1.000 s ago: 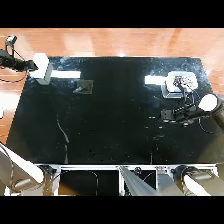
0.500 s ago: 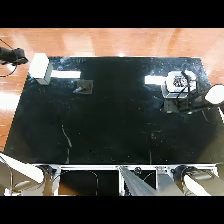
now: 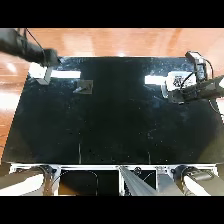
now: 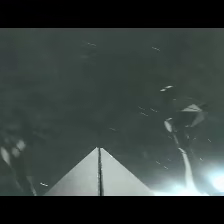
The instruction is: Fold the box and place the chain.
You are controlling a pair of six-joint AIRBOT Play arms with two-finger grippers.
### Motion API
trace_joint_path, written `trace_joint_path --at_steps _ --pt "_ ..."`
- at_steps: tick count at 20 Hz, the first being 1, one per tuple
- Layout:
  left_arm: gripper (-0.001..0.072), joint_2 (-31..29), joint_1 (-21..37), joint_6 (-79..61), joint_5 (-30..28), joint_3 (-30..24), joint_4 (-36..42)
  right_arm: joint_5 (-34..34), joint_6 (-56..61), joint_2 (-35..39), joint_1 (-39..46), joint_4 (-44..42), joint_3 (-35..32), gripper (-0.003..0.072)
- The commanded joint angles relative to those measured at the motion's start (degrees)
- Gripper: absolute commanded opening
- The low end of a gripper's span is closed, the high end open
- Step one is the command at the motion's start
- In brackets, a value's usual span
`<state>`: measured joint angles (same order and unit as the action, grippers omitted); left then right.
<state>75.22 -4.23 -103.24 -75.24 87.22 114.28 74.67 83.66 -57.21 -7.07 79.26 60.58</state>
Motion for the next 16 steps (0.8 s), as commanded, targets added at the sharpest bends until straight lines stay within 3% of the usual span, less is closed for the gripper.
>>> trace_joint_path --at_steps 1,3,5,8,12,16 --pt "0.0018 -22.4 -10.3 5.4 22.2 -31.5 -3.0 0.2 8.0 0.9 -2.5 2.2 -3.3 0.0041" --pt "0.0018 -29.6 -12.1 11.1 30.6 -45.9 -3.5 -6.5 14.4 1.4 -3.3 6.9 -10.6 0.0041" --pt "0.0018 -31.6 -11.3 12.4 31.2 -51.5 -4.0 -12.3 15.2 1.4 -3.3 9.4 -15.2 0.004" --pt "0.0018 -30.5 -11.2 12.4 27.9 -51.7 -9.0 -10.3 15.1 1.4 -3.3 10.4 -15.6 0.004" --pt "0.0019 -30.4 -11.1 12.5 27.7 -51.7 -13.2 -10.4 15.1 1.4 -3.3 10.3 -15.6 0.004" --pt "0.002 -30.4 -11.1 12.5 27.3 -51.7 -12.5 -10.4 15.1 1.4 -3.3 10.3 -15.6 0.0039"
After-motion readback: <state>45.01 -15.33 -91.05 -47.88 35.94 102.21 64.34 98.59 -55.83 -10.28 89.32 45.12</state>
